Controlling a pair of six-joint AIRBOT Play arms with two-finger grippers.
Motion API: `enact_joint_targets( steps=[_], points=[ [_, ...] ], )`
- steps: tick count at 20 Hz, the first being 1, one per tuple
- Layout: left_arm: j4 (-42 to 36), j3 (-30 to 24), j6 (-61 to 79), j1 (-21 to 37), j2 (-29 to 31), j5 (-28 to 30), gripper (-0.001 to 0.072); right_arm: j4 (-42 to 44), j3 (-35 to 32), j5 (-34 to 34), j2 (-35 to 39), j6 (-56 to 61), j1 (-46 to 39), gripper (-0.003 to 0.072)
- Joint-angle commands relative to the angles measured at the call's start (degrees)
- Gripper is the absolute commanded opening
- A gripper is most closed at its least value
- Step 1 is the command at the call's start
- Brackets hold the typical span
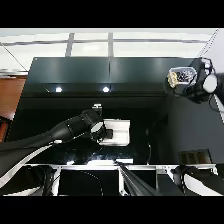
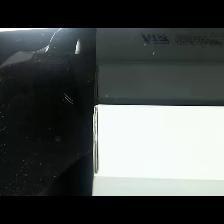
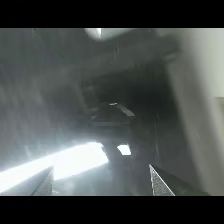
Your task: Fold the box and place the chain.
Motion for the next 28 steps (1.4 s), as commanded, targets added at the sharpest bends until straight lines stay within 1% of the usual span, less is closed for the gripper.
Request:
enact_joint_targets(
  steps=[1, 2, 5, 7, 8, 9, 12, 16, 18, 22, 28],
  points=[
    [0.00, 0.04, 0.00, 0.02, -0.02, 0.07, 0.0027, 8.52, 12.46, -2.82, -11.04, -2.62, -6.03, 0.0710],
    [0.00, 0.04, -0.02, 0.02, -0.02, 0.07, 0.0027, 8.57, 16.61, -3.26, -14.05, 2.86, -6.21, 0.0709],
    [0.00, 0.04, -0.02, 0.02, -0.02, 0.07, 0.0027, 9.55, 29.40, -0.76, -24.15, 17.81, -6.29, 0.0708],
    [0.02, 0.04, 0.00, 0.02, -0.02, 0.09, 0.0027, 9.20, 35.41, 2.40, -29.81, 24.28, -6.40, 0.0657],
    [0.02, 0.04, 0.00, 0.02, -0.02, 0.13, 0.0027, 9.49, 37.18, 3.43, -32.13, 26.91, -6.69, 0.0585],
    [0.04, 0.04, 0.00, 0.04, -0.02, 0.11, 0.0027, 10.01, 38.10, 3.45, -33.66, 28.65, -7.02, 0.0545],
    [0.02, 0.04, 0.00, 0.02, -0.02, 0.09, 0.0027, 11.02, 38.84, 2.40, -36.59, 29.79, -8.31, 0.0545],
    [0.02, 0.04, 0.00, 0.02, -0.02, 0.09, 0.0027, 12.24, 38.84, 2.47, -37.46, 29.73, -10.21, 0.0545],
    [0.02, 0.04, 0.00, 0.02, -0.02, 0.13, 0.0027, 12.81, 38.84, 2.51, -37.88, 29.73, -10.14, 0.0545],
    [0.02, 0.04, 0.00, 0.02, -0.02, 0.09, 0.0027, 17.92, 38.84, 2.40, -39.32, 29.51, -9.92, 0.0545],
    [0.02, 0.04, 0.00, 0.02, -0.02, 0.09, 0.0027, 18.14, 38.84, 2.47, -40.30, 28.17, -9.20, 0.0539]
  ],
)
